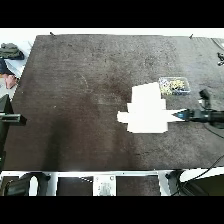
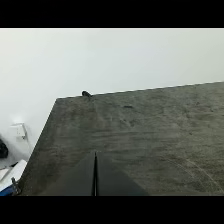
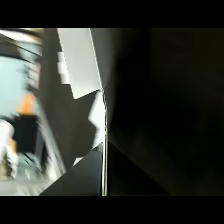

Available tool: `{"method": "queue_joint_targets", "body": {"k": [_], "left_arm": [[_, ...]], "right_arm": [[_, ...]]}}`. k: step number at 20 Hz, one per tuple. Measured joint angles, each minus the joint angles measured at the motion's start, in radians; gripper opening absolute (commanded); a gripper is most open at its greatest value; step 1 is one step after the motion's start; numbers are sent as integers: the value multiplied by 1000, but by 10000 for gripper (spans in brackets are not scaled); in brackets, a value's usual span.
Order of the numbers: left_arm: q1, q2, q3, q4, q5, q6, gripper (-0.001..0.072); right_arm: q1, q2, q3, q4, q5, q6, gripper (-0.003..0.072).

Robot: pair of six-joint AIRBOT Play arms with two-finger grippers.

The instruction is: Fold the box and place the chain.

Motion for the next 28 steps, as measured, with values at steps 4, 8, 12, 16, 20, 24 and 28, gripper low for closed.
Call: {"method": "queue_joint_targets", "body": {"k": [4,8,12,16,20,24,28], "left_arm": [[0,0,0,0,58,23,14],[0,0,0,0,87,29,14],[0,0,0,0,98,32,14],[0,0,0,0,98,32,71],[0,-5,3,-6,16,28,464],[0,-132,55,-24,-106,33,464],[0,-444,209,-34,-280,32,491]], "right_arm": [[259,66,-151,207,-183,-42,-6],[514,85,-131,351,-470,45,-6],[676,90,-37,368,-676,148,-6],[755,92,14,335,-798,203,-6],[788,92,29,309,-879,212,-6],[799,92,33,301,-906,212,-6],[804,92,33,299,-906,203,-6]]}}
